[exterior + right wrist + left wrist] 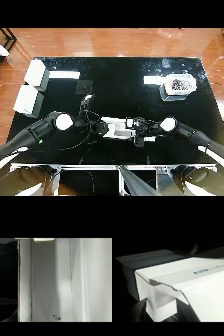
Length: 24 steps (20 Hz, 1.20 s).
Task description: Fold the box and place the chain.
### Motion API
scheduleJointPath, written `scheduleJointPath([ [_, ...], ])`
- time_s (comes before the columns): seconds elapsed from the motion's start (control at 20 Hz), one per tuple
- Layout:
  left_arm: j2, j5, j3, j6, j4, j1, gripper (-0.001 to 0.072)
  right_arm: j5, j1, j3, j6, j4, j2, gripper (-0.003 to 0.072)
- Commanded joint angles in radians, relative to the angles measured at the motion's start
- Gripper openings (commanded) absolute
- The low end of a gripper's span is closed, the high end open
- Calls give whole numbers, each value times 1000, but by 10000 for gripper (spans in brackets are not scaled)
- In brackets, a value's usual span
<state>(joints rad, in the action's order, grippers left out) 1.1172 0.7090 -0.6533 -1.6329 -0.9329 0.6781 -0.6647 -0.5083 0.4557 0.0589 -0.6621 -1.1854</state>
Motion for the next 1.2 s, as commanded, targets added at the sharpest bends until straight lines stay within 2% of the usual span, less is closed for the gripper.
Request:
scheduleJointPath([
  [0.0, 4, -3, 0, 1, -5, 1, 453, 0, -1, 0, 0, 0, -1, 295],
  [0.6, 21, -29, 0, -43, -5, 1, 454, -1, -1, 0, 0, 0, -1, 295],
  [0.65, 21, -28, 0, -43, -5, 1, 472, -1, -1, 0, 0, 0, -1, 294],
  [0.7, 21, -28, 0, -43, -5, 1, 550, -1, -1, 0, 0, 0, -1, 295],
  [0.75, 21, -27, 0, -43, -5, 1, 598, -1, -1, 0, 0, 0, -1, 295],
  [0.95, 21, -20, 0, -77, 3, -2, 599, -1, -1, 0, 0, 0, -1, 295],
  [1.05, 21, -14, 0, -77, 10, -1, 633, -1, -1, 0, 0, 0, -1, 294],
  [1.15, 21, 5, 0, -77, 14, -1, 633, -1, -1, 0, 0, 0, -1, 295],
])
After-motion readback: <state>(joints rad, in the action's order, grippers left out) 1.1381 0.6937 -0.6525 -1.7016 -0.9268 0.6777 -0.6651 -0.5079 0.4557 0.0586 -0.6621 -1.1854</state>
